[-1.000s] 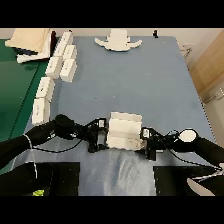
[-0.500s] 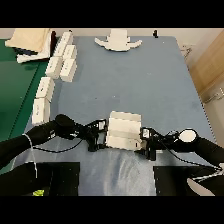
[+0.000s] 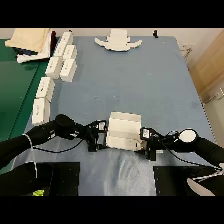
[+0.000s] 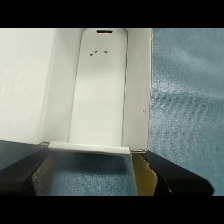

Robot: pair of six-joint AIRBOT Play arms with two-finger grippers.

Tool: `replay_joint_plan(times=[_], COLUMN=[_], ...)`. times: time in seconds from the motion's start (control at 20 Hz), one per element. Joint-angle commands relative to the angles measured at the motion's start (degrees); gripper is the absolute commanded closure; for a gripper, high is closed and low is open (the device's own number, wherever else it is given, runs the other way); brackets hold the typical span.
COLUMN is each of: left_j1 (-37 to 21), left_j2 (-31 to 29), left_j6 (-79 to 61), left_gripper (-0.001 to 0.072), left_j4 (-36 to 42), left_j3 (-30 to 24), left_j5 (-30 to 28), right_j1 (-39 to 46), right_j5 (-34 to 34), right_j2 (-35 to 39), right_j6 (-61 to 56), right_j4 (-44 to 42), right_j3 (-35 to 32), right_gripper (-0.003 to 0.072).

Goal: Fold the box.

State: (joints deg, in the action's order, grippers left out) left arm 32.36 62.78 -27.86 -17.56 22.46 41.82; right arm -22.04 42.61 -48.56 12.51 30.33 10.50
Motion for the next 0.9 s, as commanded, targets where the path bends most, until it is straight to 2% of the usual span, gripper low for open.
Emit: replay_joint_plan(times=[0.0, 0.1, 0.3, 0.35, 0.55, 0.6, 0.65, 0.85], left_j1=[0.2, 0.2, 0.2, 0.2, 0.2, 0.2, 0.2, 0.2], left_j2=[0.0, 0.0, 0.0, 0.0, 0.0, 0.0, 0.0, 0.0], left_j6=[-0.2, -0.2, 0.1, 0.2, 0.2, 0.2, 0.4, 0.4], left_gripper=[0.0004, 0.0124, 0.0126, 0.0195, 0.0192, 0.0158, 0.0002, 0.0001], left_j4=[0.0, 0.0, 0.9, 1.1, 1.1, 1.1, 1.2, 1.4], left_j3=[0.0, 0.0, 0.0, 0.0, 0.0, 0.0, 0.0, 0.0], left_j5=[0.6, 0.6, -0.1, -0.3, -0.3, -0.3, -0.4, -0.3], right_j1=[0.0, 0.0, 0.0, 0.0, 0.0, 0.0, 0.0, 0.0], right_j5=[0.0, 0.0, 0.0, 0.0, 0.0, 0.0, 0.0, 0.0], right_j2=[0.0, 0.0, 0.0, 0.0, 0.0, 0.0, 0.0, 0.0], right_j6=[0.0, 0.0, 0.0, 0.0, 0.0, 0.0, 0.0, 0.0], right_j4=[-0.1, -0.1, -0.1, -0.1, -0.1, -0.1, -0.1, -0.1], right_j3=[0.0, 0.0, 0.0, 0.0, 0.0, 0.0, 0.0, 0.0], right_gripper=[0.0091, 0.0092, 0.0091, 0.0091, 0.0091, 0.0091, 0.0092, 0.0091])
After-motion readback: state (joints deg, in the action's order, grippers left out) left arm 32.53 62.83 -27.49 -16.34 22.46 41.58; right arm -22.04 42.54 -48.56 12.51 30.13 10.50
